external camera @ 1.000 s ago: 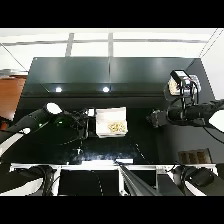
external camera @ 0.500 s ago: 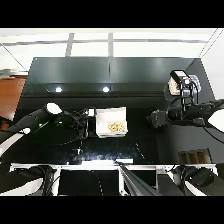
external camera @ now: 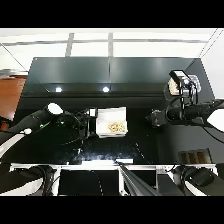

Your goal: Fold the box and place the chain.

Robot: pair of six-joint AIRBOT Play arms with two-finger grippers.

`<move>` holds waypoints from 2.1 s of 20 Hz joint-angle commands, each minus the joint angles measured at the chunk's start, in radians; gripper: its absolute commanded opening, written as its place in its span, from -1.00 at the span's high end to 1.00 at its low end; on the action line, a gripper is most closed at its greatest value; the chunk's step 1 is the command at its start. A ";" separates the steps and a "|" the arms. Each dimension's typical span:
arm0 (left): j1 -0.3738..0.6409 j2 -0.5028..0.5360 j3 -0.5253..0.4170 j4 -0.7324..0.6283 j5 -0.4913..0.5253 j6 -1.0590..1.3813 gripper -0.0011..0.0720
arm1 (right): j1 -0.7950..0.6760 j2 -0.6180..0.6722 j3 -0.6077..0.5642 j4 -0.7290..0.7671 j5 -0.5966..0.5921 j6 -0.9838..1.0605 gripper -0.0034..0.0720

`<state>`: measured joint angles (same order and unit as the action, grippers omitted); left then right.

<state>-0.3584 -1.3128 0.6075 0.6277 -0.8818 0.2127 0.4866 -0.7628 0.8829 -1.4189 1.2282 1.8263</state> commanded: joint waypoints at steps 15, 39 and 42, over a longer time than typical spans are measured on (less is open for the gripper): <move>-0.022 -0.001 0.001 -0.003 0.040 -0.019 -0.29 | 0.000 -0.063 0.000 0.005 -0.060 -0.001 -0.95; -0.022 -0.001 0.001 -0.003 0.040 -0.019 -0.29 | -0.123 -0.653 0.320 0.601 -0.006 -0.993 -0.95; -0.022 -0.001 0.001 -0.003 0.040 -0.019 -0.29 | -0.123 -0.653 0.320 0.616 0.074 -1.085 -0.96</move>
<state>-0.3801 -1.3128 0.6075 0.6247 -0.8410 0.1928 0.3634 -1.4139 1.2015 -0.8543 1.2144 0.8787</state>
